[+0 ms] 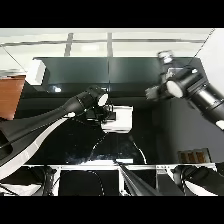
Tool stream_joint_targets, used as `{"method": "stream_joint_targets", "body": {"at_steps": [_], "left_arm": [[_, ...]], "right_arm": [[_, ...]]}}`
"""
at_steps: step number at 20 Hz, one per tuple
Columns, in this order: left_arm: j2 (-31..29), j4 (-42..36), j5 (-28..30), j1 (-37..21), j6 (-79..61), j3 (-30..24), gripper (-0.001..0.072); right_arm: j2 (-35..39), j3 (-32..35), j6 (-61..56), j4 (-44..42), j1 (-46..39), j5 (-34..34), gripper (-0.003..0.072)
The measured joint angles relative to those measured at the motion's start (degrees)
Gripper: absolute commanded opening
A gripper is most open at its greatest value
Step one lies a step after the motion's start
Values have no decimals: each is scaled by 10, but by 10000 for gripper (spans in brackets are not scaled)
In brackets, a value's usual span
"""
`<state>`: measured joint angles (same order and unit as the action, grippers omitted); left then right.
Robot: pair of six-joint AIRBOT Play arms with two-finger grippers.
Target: Fold the box and place the chain.
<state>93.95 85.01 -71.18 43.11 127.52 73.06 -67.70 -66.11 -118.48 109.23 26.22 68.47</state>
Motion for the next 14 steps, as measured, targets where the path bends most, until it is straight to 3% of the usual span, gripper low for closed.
{"method": "stream_joint_targets", "body": {"at_steps": [2, 6, 10, 11, 12, 14], "left_arm": [[0, 0, 0, 0, 0, 0, 27], [0, 0, 0, 0, 0, 0, 27], [0, 0, 0, 0, 0, 0, 27], [0, 0, 0, 0, 0, 0, 27], [0, 0, 0, 0, 0, 0, 27], [0, 0, 0, 0, 0, 0, 27]], "right_arm": [[-21, 5, 3, 10, -75, -54, 703], [-132, -62, 33, -119, -234, -133, 701], [-283, -230, 41, -178, -323, -100, 699], [-317, -269, 40, -186, -334, -83, 677], [-350, -307, 39, -195, -342, -66, 595], [-403, -367, 36, -209, -352, -45, 582]]}}
